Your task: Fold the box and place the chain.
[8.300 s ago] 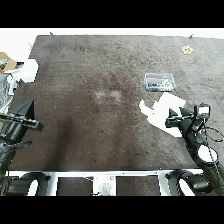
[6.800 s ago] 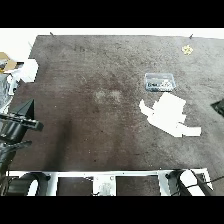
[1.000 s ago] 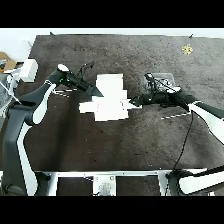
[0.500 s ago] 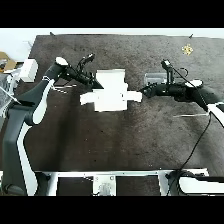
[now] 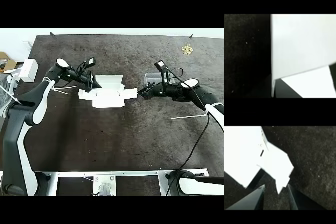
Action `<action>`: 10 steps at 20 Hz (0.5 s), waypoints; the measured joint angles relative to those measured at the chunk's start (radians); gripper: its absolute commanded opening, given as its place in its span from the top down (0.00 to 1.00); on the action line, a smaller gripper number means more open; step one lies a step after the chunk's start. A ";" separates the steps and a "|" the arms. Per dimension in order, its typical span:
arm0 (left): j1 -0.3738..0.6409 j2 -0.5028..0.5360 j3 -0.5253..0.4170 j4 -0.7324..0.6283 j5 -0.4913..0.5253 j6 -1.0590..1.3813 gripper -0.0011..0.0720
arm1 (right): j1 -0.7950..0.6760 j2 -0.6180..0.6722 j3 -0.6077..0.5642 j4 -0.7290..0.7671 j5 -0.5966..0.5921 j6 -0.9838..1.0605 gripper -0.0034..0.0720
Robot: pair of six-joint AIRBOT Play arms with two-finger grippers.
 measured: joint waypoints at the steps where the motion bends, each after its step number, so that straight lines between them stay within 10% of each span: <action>1: 0.000 0.000 -0.014 0.003 0.003 0.018 0.98 | 0.008 0.000 0.000 -0.007 -0.011 -0.004 0.51; 5: 0.000 -0.002 -0.059 0.006 0.014 0.061 0.97 | 0.037 0.000 0.000 -0.022 -0.032 -0.030 0.45; 6: 0.000 -0.002 -0.064 0.006 0.019 0.068 0.97 | 0.043 0.000 0.000 -0.026 -0.036 -0.036 0.20; 10: 0.000 -0.003 -0.076 0.005 0.029 0.078 0.97 | 0.063 -0.010 0.000 -0.032 -0.068 -0.057 0.17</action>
